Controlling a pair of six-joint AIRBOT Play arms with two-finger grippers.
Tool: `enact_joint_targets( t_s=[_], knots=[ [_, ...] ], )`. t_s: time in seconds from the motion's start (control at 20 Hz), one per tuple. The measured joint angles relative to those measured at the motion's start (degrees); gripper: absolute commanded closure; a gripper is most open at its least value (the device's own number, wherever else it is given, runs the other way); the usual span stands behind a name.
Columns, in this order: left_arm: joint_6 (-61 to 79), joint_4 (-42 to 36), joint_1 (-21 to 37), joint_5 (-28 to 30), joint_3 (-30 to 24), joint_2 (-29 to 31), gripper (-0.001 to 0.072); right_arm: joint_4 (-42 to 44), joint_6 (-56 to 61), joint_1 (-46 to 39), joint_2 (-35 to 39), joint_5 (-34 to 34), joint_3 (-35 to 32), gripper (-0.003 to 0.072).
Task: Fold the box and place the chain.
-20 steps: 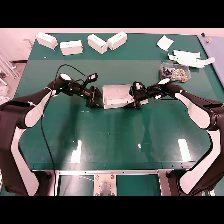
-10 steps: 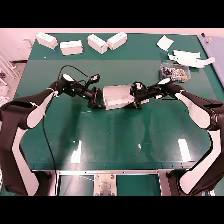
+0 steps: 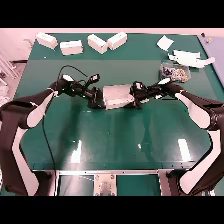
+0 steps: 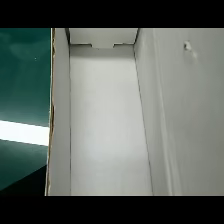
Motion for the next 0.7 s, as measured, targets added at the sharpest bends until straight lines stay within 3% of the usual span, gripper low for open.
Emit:
enact_joint_targets(
  t_s=[0.7],
  knots=[
    [-0.3,1.7,1.6,-2.0,0.0,0.0,-0.0008,-0.3,0.0,0.0,0.0,0.4,0.0,0.0109]
  ],
)
